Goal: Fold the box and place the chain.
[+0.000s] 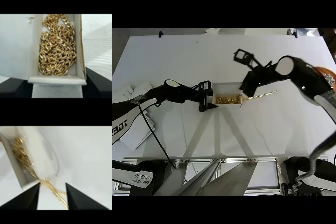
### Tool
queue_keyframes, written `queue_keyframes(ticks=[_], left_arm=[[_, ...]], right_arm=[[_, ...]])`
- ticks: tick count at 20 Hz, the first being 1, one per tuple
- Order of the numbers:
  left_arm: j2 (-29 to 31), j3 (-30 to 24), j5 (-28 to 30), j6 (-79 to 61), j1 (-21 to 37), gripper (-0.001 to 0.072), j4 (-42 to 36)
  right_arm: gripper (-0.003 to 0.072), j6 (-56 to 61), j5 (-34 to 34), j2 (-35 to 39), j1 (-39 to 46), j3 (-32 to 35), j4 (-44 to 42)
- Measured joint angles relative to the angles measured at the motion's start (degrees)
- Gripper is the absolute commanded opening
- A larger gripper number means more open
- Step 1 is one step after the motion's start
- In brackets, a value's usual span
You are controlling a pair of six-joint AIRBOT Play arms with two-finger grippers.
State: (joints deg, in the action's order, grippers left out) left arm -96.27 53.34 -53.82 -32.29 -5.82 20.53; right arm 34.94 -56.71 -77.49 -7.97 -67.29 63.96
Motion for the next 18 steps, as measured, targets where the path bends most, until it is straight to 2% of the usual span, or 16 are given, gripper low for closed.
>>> queue_keyframes(ticks=[5,8,15,16,18], left_arm=[[0.00,0.00,0.00,0.00,0.00,0.0343,0.00],[0.00,0.00,0.00,0.00,0.00,0.0343,0.00],[0.00,0.00,0.00,-0.02,0.00,0.0343,0.00],[0.00,0.00,0.00,0.00,0.00,0.0343,0.00],[0.00,0.00,0.00,-0.02,0.00,0.0343,0.00]], right_arm=[[0.0457,-17.64,-3.89,-4.17,7.32,0.13,1.46],[0.0574,-27.63,-4.15,-8.72,8.02,0.13,1.84],[0.0557,-39.23,-0.26,-16.61,5.31,0.13,2.51],[0.0462,-39.43,0.46,-17.38,4.87,0.13,3.13],[0.0134,-39.17,-0.70,-18.10,4.26,0.09,4.66]])
